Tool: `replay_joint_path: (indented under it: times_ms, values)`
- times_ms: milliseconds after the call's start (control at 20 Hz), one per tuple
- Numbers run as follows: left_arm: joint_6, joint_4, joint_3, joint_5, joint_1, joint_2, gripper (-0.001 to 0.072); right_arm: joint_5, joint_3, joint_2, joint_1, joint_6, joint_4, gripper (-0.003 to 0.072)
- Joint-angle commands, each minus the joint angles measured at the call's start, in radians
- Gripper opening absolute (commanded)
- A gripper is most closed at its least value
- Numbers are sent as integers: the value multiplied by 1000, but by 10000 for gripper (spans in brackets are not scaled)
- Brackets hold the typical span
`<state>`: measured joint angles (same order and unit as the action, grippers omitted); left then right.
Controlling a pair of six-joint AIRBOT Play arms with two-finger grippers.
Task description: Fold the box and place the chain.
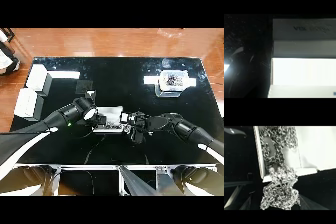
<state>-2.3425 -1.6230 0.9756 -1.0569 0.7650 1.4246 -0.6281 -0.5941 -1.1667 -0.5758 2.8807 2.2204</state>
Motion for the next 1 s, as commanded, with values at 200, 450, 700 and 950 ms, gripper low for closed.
replay_joint_path:
  times_ms: [200, 450, 700, 950]
  values:
    - [1, 0, 0, -3, 0, 0, 20, 71, 0, -34, -3, 8, 0, 713]
    - [1, 0, 0, -2, 0, 1, 20, 70, 0, -40, -3, 8, -25, 713]
    - [1, 0, 0, -2, 0, 1, 20, 52, 0, -56, -4, 6, -25, 569]
    - [1, 0, 0, -2, 0, 1, 20, 40, -1, -51, -4, -33, -26, 56]
